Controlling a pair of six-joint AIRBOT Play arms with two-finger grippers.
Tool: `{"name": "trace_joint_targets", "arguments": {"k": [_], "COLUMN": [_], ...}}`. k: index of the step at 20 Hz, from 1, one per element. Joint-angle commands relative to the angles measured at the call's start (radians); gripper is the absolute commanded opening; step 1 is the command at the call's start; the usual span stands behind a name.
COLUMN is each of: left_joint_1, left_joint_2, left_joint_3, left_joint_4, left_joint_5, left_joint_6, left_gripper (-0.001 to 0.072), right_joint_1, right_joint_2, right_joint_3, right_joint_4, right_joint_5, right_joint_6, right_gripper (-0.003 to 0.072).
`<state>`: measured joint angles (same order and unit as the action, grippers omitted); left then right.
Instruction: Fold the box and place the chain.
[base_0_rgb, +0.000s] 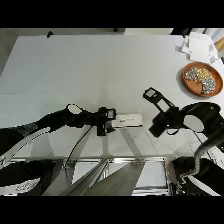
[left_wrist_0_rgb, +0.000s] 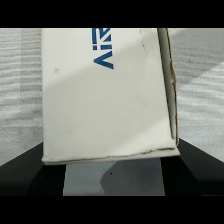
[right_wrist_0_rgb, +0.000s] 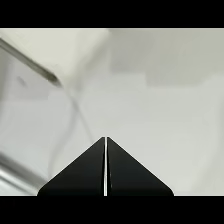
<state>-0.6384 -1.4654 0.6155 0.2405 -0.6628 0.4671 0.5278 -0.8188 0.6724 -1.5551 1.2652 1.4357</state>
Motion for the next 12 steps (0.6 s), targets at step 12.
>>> {"name": "trace_joint_targets", "arguments": {"k": [12], "left_joint_1": [0.001], "left_joint_2": [0.0], "left_joint_3": [0.001], "left_joint_4": [0.001], "left_joint_5": [0.0], "left_joint_6": [0.0], "left_gripper": [0.0069], "right_joint_1": [-0.567], "right_joint_2": [0.002], "right_joint_3": [0.02], "right_joint_4": [0.051], "right_joint_5": [0.2], "right_joint_6": [0.024], "right_gripper": [0.0022]}}
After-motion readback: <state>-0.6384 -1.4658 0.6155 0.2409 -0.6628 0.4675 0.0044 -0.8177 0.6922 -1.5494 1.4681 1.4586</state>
